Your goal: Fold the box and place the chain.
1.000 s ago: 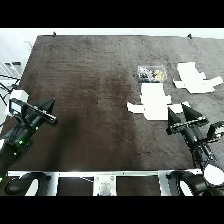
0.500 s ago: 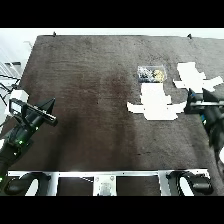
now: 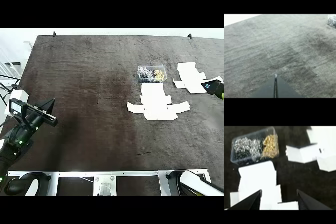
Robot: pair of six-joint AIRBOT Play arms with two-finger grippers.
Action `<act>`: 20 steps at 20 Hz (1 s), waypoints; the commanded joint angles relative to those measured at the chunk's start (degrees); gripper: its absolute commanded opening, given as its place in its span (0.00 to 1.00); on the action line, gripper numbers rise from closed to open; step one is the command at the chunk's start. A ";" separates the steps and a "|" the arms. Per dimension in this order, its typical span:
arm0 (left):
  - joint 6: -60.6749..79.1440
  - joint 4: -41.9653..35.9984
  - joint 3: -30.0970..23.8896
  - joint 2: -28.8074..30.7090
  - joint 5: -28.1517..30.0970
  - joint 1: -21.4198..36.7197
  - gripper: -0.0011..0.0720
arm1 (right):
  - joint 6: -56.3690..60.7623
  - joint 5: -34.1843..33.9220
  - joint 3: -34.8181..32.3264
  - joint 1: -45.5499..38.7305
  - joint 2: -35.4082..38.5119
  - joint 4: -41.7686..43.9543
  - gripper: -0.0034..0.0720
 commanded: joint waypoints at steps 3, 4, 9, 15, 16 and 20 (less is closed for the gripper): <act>0.02 0.00 -0.02 0.04 0.00 -0.02 0.04 | 5.05 21.94 21.05 -2.08 -23.28 -8.98 0.73; 0.02 0.00 -0.02 0.04 0.00 -0.02 0.04 | 5.01 23.54 22.62 -1.38 -25.97 -10.14 0.73; 0.02 0.00 -0.02 0.04 0.00 -0.02 0.04 | 5.05 23.85 23.71 0.09 -34.32 -13.35 0.73; 0.02 0.00 -0.02 0.04 0.00 -0.02 0.04 | 5.05 25.16 23.41 2.32 -37.53 -13.35 0.73; 0.02 0.00 -0.02 0.04 0.00 -0.02 0.04 | 5.01 25.99 23.41 2.99 -38.40 -13.35 0.73; 0.02 0.00 -0.02 0.04 0.00 -0.02 0.04 | 3.76 29.55 23.10 5.18 -41.13 -12.79 0.73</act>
